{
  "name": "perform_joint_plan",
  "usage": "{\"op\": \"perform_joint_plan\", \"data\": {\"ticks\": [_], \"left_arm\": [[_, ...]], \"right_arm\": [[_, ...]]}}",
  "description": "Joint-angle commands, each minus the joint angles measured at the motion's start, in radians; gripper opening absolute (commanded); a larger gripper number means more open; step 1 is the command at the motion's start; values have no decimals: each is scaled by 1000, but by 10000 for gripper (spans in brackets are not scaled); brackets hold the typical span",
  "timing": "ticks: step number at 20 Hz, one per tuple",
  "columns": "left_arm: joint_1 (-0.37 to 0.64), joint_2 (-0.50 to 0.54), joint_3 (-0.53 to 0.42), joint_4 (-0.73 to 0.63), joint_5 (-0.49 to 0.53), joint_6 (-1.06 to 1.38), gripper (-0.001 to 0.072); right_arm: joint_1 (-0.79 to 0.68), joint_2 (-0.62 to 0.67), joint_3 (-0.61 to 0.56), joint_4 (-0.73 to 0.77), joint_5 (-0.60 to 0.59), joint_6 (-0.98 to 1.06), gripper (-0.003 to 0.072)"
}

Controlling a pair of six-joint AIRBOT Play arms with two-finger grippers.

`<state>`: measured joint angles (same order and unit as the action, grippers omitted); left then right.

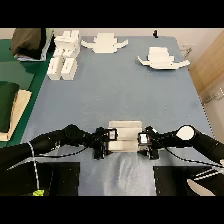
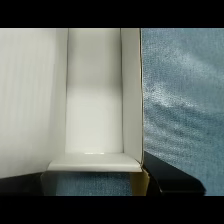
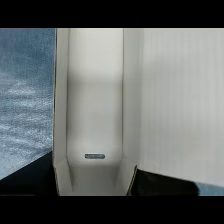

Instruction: Fold the box.

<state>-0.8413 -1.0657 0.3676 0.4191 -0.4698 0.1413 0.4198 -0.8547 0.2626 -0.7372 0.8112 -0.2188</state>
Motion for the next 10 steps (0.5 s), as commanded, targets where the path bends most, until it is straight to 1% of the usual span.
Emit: {"op": "perform_joint_plan", "data": {"ticks": [1, 10], "left_arm": [[-1, 0, 0, 0, 4, -1, 513], [-1, 0, 0, 0, 4, -1, 513]], "right_arm": [[0, 0, 0, 0, 0, 0, 460], [0, 0, 0, -18, 5, 0, 464]]}}
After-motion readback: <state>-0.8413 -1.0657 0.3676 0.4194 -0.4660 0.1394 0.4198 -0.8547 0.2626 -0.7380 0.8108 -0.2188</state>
